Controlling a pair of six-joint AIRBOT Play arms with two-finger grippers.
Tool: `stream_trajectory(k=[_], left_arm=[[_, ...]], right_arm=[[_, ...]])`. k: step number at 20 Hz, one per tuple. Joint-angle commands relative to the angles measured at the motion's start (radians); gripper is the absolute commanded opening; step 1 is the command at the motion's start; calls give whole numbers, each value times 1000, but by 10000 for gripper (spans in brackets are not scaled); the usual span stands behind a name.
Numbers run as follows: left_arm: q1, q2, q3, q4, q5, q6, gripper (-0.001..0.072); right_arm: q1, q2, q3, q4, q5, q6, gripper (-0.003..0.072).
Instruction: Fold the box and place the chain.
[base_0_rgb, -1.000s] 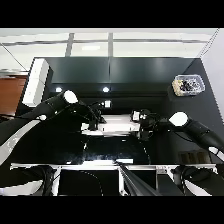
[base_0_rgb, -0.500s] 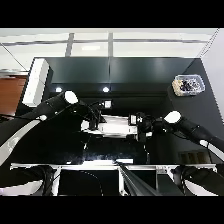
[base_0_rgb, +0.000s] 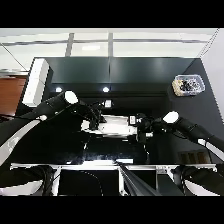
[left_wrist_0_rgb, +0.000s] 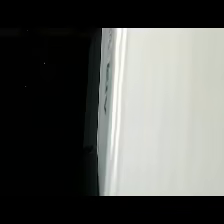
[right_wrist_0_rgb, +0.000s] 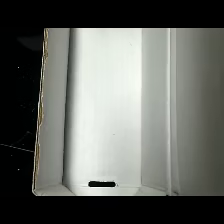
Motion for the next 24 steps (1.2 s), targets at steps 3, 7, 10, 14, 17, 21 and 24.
stream_trajectory(k=[3,7,10,14,17,21,24], left_arm=[[1,1,1,2,-4,0,29],[1,1,1,2,-3,0,29],[1,1,1,2,-3,0,29],[1,1,1,1,-5,-1,33],[2,3,9,4,-10,-51,414],[2,60,66,144,-63,-234,497],[2,157,74,314,-98,-446,497]], right_arm=[[1,-2,0,-7,-29,37,669],[1,-3,0,-23,-31,52,668],[1,-3,0,-23,-31,52,620],[1,-3,0,-24,-31,51,485],[1,-3,0,-24,-31,51,485],[1,-3,0,-28,-27,51,485],[3,-3,0,-43,-11,45,485]])
